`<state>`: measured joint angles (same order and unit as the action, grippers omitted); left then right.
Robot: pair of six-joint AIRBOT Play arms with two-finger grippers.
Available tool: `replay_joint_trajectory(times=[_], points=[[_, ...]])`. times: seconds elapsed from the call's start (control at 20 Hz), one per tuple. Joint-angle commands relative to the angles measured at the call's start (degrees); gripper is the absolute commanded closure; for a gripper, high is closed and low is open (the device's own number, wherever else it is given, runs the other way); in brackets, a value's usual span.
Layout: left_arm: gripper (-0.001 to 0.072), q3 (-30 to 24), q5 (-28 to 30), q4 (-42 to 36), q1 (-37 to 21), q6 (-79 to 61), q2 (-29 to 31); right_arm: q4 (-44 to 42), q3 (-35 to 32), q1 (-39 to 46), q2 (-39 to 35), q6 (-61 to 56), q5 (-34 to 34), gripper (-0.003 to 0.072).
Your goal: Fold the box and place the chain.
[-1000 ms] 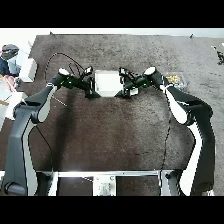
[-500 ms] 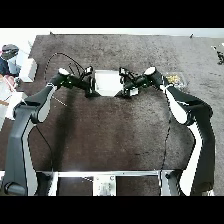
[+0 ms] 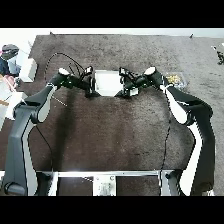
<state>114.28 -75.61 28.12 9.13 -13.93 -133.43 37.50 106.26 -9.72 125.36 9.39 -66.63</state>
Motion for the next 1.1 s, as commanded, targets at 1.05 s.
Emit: replay_joint_trajectory(times=[1.05], points=[[0.0228,-0.02,0.52,0.57,0.00,-0.07,-0.04,-0.02,-0.02,0.02,0.02,0.00,0.00,0.0157]])
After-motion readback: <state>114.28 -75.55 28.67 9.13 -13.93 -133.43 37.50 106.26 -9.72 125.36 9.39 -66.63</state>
